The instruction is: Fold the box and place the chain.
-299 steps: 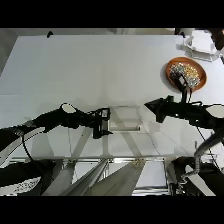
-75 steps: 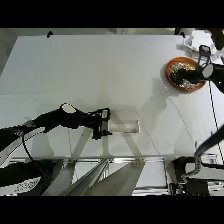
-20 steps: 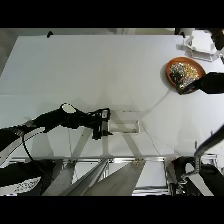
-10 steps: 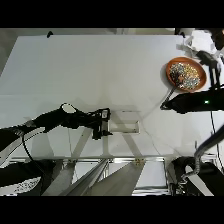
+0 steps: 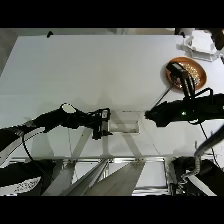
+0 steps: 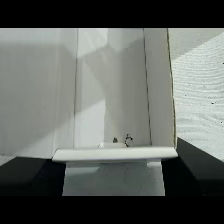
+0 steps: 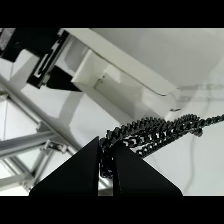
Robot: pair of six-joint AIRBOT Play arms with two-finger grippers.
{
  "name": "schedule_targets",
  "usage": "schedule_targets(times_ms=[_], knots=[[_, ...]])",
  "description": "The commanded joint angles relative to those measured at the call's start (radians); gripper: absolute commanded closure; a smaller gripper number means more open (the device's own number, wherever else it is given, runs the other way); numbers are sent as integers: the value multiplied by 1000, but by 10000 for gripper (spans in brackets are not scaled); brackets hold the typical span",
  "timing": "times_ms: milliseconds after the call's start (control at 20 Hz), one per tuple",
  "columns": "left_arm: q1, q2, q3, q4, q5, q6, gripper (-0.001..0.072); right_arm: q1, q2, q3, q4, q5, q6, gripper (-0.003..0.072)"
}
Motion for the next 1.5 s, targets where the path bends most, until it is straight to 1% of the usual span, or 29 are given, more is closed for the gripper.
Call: schedule_targets(times_ms=[0,300,500,1000,1350,1400,1450], knots=[[0,0,1,0,0,0,577,96,-2,-20,5,-65,13,674],[0,0,1,0,0,0,577,180,-17,-122,5,-152,39,674],[0,0,1,0,0,0,577,221,-82,-164,6,-297,39,674],[0,0,1,0,0,0,577,372,-346,-174,6,-518,60,674],[0,0,1,0,0,0,577,413,-421,-174,2,-588,84,672],[0,0,1,0,0,0,577,413,-425,-174,1,-599,84,651],[0,0,1,0,0,0,577,413,-425,-174,2,-607,83,558]])
